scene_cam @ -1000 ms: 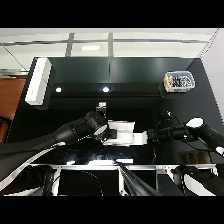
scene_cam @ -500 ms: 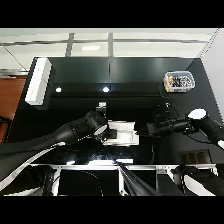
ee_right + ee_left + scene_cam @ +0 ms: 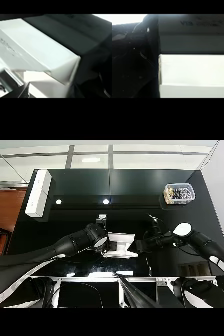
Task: Fold the box and place the chain.
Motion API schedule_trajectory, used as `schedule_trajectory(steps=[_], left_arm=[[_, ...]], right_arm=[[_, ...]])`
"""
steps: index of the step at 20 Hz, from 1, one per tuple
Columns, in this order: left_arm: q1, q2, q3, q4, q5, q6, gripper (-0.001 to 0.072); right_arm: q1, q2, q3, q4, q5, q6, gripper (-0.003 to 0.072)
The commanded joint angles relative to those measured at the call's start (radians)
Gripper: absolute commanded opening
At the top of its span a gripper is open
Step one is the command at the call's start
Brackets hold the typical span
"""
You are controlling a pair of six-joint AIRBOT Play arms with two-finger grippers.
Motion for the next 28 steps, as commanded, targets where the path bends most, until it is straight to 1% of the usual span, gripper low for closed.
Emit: schedule_trajectory(steps=[1,3,4,5,6,7,9,10,11,12,14,15,16,18,20,22,25,28], left_arm=[[0.0,0.0,0.0,0.0,0.0,0.0,0.0026],[0.0,0.0,0.0,0.0,0.0,0.0,0.0026],[0.0,0.0,0.0,0.0,0.0,0.0,0.0026],[0.0,0.0,0.0,0.0,0.0,0.0,0.0026],[0.0,0.0,0.0,0.0,0.0,0.0,0.0026],[0.0,0.0,0.0,0.0,0.0,0.0,0.0026],[0.0,0.0,0.0,0.0,0.0,0.0,0.0026],[0.0,0.0,0.0,0.0,0.0,0.0,0.0026],[0.0,0.0,0.0,0.0,0.0,0.0,0.0026],[0.0,0.0,0.0,0.0,0.0,0.0,0.0026],[0.0,0.0,0.0,-0.001,0.0,0.0,0.0026],[0.0,0.0,0.0,-0.001,0.0,0.0,0.0026],[0.0,0.0,0.0,-0.003,-0.001,0.0,0.0026],[0.0,0.0,0.0,-0.004,0.0,0.0,0.0026],[0.0,0.0,0.0,-0.003,0.0,0.0,0.0026],[0.0,0.0,0.0,-0.003,0.0,0.0,0.0026],[0.0,0.0,0.0,-0.003,-0.001,0.0,0.0026],[0.0,0.0,0.0,-0.003,-0.001,0.0,0.0026]], right_arm=[[0.117,0.0,0.032,-0.036,-0.146,0.104,0.0624],[0.172,0.0,0.074,-0.169,-0.201,0.231,0.0624],[0.198,0.0,0.094,-0.273,-0.202,0.329,0.0623],[0.223,0.0,0.106,-0.365,-0.201,0.425,0.0594],[0.244,0.0,0.113,-0.425,-0.201,0.482,0.0554],[0.262,0.0,0.118,-0.466,-0.201,0.527,0.0554],[0.283,0.0,0.119,-0.503,-0.201,0.598,0.0554],[0.294,0.0,0.119,-0.523,-0.204,0.632,0.05],[0.307,0.0,0.121,-0.549,-0.208,0.664,0.0463],[0.323,-0.001,0.126,-0.589,-0.209,0.713,0.0435],[0.355,-0.003,0.146,-0.668,-0.197,0.818,0.0433],[0.37,-0.008,0.159,-0.695,-0.183,0.867,0.0403],[0.383,-0.021,0.175,-0.715,-0.159,0.898,0.0352],[0.416,-0.064,0.218,-0.753,-0.097,0.946,0.0341],[0.457,-0.124,0.276,-0.807,-0.04,0.974,0.0305],[0.47,-0.165,0.303,-0.831,-0.033,1.042,0.0304],[0.47,-0.197,0.306,-0.84,-0.016,1.106,0.0303],[0.47,-0.216,0.309,-0.839,0.002,1.109,0.0303]])
